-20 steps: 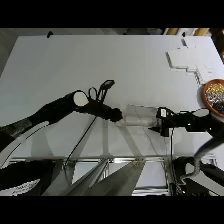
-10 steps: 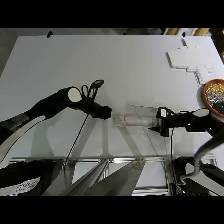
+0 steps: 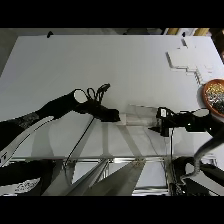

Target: Fold the box and place the chain.

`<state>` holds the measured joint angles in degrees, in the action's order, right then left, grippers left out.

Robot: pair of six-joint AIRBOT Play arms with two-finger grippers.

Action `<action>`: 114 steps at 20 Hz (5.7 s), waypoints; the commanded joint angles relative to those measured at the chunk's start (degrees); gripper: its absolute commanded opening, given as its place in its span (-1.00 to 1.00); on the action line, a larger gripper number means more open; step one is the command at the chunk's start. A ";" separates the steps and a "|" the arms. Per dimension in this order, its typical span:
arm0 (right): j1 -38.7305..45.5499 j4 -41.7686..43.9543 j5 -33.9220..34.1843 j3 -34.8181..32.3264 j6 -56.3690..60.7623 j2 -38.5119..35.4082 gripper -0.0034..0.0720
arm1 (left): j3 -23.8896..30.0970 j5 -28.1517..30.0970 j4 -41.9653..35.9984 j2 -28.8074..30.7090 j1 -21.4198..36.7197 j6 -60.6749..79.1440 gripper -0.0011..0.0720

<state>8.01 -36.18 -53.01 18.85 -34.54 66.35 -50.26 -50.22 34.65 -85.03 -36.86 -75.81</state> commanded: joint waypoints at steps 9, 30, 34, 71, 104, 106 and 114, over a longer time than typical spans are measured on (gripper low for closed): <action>0.02 0.00 -0.09 0.00 0.00 -0.02 0.31 | -0.42 2.84 -4.20 3.48 -3.13 0.98 -0.21; 0.02 0.00 -0.09 0.00 0.00 -0.02 0.31 | -0.57 -3.08 3.85 0.66 2.10 -0.96 0.09; 0.02 0.00 -0.09 0.00 0.00 -0.02 0.31 | -0.57 -2.60 -3.04 0.61 2.16 3.17 0.02; 0.02 0.00 -0.09 0.00 0.00 -0.02 0.31 | -0.59 6.36 -5.42 1.95 -6.03 0.66 0.20; 0.02 0.00 -0.11 0.00 0.00 -0.02 0.31 | -39.56 -23.85 44.35 -19.98 -18.58 -53.75 -0.05; 0.02 0.00 -0.11 0.00 0.00 -0.02 0.31 | -40.59 -25.27 44.81 -21.40 -18.56 -57.83 -0.05; 0.02 0.00 -0.09 0.00 0.00 -0.02 0.31 | -41.09 -26.93 41.86 -24.33 -18.03 -59.32 -0.23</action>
<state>7.99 -36.18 -53.10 18.85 -34.57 66.37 -90.78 -75.20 77.80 -108.36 -55.09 -134.61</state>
